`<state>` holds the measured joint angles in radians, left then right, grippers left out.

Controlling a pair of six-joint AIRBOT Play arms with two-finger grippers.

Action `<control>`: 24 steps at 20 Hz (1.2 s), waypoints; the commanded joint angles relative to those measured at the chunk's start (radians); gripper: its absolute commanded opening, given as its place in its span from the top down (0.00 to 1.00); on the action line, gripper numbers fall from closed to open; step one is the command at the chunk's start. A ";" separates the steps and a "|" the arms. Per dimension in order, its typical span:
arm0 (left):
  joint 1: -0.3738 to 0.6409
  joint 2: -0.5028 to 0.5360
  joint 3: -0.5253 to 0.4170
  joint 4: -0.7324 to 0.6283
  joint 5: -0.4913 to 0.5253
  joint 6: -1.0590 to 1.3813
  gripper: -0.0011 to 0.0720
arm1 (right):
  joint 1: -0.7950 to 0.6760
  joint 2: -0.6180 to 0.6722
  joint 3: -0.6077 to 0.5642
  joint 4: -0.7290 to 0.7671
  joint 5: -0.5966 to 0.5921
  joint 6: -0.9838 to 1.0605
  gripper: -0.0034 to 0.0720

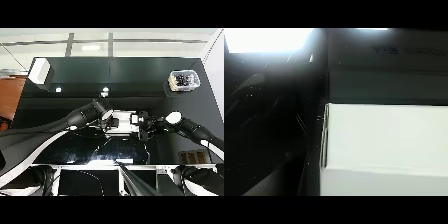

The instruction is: Fold the box and place the chain.

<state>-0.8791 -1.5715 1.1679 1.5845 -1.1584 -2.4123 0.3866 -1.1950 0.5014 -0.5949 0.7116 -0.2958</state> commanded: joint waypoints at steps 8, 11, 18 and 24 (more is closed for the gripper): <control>0.000 -0.002 0.001 -0.003 0.024 -0.001 0.95 | 0.001 0.000 0.000 0.000 -0.002 0.000 0.25; 0.000 -0.002 0.001 -0.003 0.020 -0.001 0.95 | -0.003 0.010 0.001 0.000 -0.006 0.087 0.07; 0.000 -0.002 0.001 -0.003 0.020 -0.001 0.95 | -0.122 0.169 0.001 -0.236 0.198 0.177 0.02; 0.000 -0.002 0.001 -0.003 0.019 0.000 0.95 | -0.122 0.143 0.001 -0.179 0.132 0.146 0.02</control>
